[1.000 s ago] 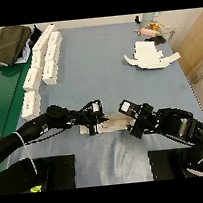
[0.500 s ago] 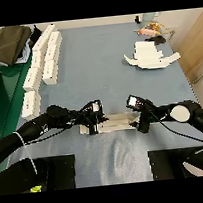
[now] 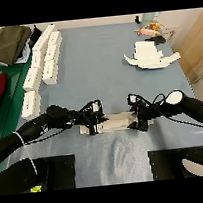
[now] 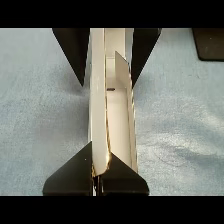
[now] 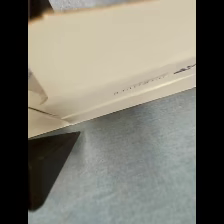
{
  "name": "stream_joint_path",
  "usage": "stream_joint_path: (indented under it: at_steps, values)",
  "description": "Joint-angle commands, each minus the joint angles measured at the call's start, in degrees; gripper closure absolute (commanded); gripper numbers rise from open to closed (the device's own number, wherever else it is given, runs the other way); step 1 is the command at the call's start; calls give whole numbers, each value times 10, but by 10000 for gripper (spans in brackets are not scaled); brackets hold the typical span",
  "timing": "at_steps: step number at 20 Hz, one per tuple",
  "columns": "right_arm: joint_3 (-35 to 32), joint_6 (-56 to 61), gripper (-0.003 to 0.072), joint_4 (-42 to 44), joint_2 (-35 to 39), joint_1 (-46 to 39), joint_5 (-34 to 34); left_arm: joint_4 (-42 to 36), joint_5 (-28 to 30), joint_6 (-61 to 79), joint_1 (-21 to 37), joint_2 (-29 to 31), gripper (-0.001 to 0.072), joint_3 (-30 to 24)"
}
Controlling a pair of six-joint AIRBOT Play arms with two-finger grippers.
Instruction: Fold the box.
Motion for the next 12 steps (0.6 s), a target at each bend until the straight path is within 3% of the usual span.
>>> stream_joint_path:
  at_steps: [1,5,12]
  values:
    - [3,-25,-30,10,-23,-5,24,0,0,0,0,0,694,0]
    - [3,48,-28,-12,-25,-5,57,0,1,0,0,0,694,0]
    - [3,93,-23,-14,-24,-5,59,0,1,0,0,0,694,0]
